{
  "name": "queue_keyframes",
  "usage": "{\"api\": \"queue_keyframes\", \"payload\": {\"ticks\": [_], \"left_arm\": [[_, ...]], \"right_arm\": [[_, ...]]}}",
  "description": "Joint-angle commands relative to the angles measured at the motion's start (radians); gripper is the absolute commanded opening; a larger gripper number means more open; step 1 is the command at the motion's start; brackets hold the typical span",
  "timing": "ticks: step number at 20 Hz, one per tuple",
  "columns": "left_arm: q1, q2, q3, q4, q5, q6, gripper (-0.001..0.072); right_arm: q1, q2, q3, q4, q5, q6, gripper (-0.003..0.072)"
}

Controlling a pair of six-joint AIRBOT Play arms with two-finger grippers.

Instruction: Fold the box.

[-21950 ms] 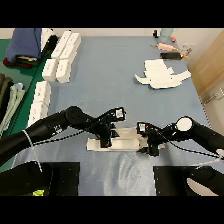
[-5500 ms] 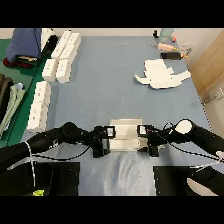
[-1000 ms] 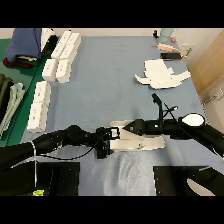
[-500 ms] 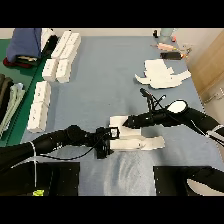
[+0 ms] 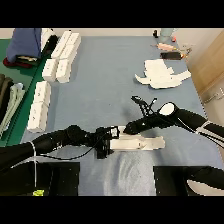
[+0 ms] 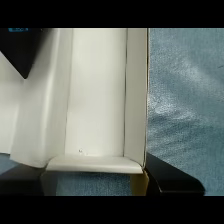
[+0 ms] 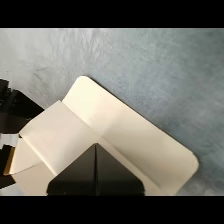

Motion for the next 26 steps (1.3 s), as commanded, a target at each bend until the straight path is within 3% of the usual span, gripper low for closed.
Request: {"api": "queue_keyframes", "payload": {"ticks": [1,11,16,19,23,24,26], "left_arm": [[0.0,0.0,0.001,0.002,0.0,0.002,0.0465],[0.0,0.0,0.001,0.002,0.001,0.002,0.0465],[0.0,0.0,0.001,0.002,0.001,0.002,0.0465],[0.0,0.0,0.001,0.002,0.0,0.002,0.0465],[0.0,0.0,0.001,0.002,0.001,0.002,0.0465],[0.0,0.0,0.001,0.002,0.001,0.002,0.0465],[0.0,0.0,0.001,0.002,0.0,0.002,0.0465]], "right_arm": [[0.008,-0.01,0.0,-0.019,-0.007,-0.026,0.0003],[0.007,0.043,0.014,-0.016,0.015,-0.026,0.0003],[0.007,0.224,0.064,-0.041,0.071,-0.026,0.0003],[0.007,0.363,0.063,-0.159,0.108,-0.025,0.0003],[0.007,0.532,0.06,-0.28,0.301,-0.043,0.0004],[0.007,0.576,0.051,-0.331,0.343,-0.042,0.002],[0.007,0.65,0.016,-0.415,0.399,-0.042,0.0299]]}}
